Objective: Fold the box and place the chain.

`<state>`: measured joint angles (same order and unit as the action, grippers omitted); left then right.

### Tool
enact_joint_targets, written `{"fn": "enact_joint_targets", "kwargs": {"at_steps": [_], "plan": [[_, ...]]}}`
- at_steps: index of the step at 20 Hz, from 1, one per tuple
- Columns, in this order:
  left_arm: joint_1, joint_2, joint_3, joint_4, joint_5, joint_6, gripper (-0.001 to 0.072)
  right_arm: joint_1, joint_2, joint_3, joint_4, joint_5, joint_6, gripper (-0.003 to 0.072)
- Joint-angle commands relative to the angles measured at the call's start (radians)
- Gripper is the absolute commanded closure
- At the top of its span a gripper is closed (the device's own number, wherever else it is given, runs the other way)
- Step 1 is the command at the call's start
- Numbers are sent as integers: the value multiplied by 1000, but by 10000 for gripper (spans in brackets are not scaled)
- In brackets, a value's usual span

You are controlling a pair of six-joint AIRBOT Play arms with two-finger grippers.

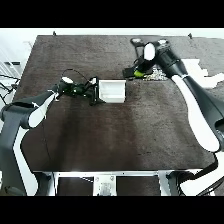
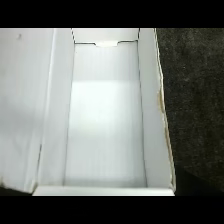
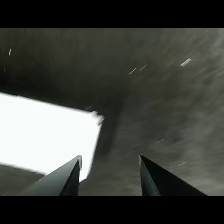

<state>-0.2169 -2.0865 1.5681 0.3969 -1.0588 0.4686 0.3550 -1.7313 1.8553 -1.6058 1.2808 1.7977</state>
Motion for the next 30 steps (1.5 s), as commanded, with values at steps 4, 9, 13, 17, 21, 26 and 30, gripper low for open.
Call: {"fn": "enact_joint_targets", "kwargs": {"at_steps": [4, 9, 13, 17, 21, 26, 30], "plan": [[0, 0, 0, 0, 2, 0, 431, -238, -13, -2, 8, -131, -116, 244], [0, 0, 0, 0, 2, 0, 431, -360, -120, -1, 170, -289, -275, 268], [0, 0, 0, 0, 2, 0, 430, -371, -186, 3, 245, -376, -428, 268], [0, 0, 0, 1, 3, 0, 430, -370, -248, 55, 246, -393, -449, 268], [0, 0, 0, 1, 4, 0, 431, -369, -285, 69, 307, -377, -473, 269], [1, 0, 0, 3, 4, 0, 430, -369, -324, 74, 316, -367, -475, 309], [1, 0, 0, 3, 4, 0, 431, -369, -324, 75, 316, -340, -475, 441]]}}
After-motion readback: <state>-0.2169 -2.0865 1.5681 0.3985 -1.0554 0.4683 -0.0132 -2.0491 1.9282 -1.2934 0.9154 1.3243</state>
